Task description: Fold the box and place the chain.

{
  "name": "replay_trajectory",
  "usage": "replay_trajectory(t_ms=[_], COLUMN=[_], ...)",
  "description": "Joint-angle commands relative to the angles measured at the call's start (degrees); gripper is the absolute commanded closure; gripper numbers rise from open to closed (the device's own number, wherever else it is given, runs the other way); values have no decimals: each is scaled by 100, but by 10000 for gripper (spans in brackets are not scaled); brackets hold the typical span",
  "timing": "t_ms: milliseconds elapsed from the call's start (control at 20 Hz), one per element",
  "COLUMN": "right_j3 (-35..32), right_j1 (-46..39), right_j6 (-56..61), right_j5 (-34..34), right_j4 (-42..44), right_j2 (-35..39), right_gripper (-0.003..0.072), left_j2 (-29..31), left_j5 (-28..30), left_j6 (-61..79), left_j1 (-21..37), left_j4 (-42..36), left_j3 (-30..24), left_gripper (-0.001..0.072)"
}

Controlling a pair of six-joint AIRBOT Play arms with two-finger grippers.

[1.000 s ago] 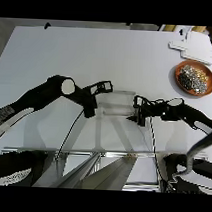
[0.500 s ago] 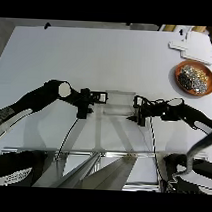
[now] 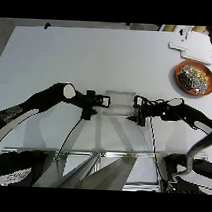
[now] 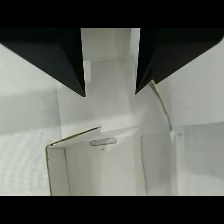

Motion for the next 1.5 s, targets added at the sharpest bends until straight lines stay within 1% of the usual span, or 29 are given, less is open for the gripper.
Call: replay_trajectory(t_ms=[0, 100, 250, 350, 550, 650, 750, 800, 950, 1000, 1150, 1250, 1350, 1450], right_j3=[2, 2, 2, 2, 2, 2, 2, 2, 2, 2, 2, 2, 2, 2], right_j1=[2, 2, 2, 2, 2, 2, 2, 2, 2, 2, 2, 2, 2, 2], right_j6=[2, 2, 2, 2, 2, 2, 2, 2, 2, 2, 2, 2, 2, 2], right_j5=[0, 0, 0, 0, 0, 0, 0, 0, 0, 0, 0, 0, 0, 0], right_j4=[2, 2, 2, 2, 2, 2, 2, 2, 2, 2, 2, 2, 2, 2], right_j2=[4, 4, 4, 4, 4, 4, 4, 4, 4, 4, 4, 4, 4, 4], right_gripper=[388, 388, 388, 388, 388, 388, 388, 388, 388, 388, 388, 388, 388, 388], left_j2=[-61, -61, -61, -61, -66, -74, -74, -74, -79, -83, -83, -87, -138, -210], left_j5=[20, 15, 26, 28, 26, 33, 98, 144, 339, 352, 417, 579, 645, 640], left_j6=[-337, -658, -667, -614, -17, -13, -13, -13, -11, -4, 11, 22, 111, 120], left_j1=[-22, 9, 4, -76, -262, -282, -282, -282, -293, -297, -332, -365, -393, -413], left_j4=[-66, -39, -94, -321, -743, -872, -885, -890, -1016, -1047, -1073, -1073, -1086, -1113], left_j3=[-2, -2, -2, -2, -2, -2, -2, 0, -2, -2, -2, -2, -2, -2], left_gripper=[360, 358, 359, 360, 366, 370, 404, 456, 471, 509, 511, 511, 533, 536])
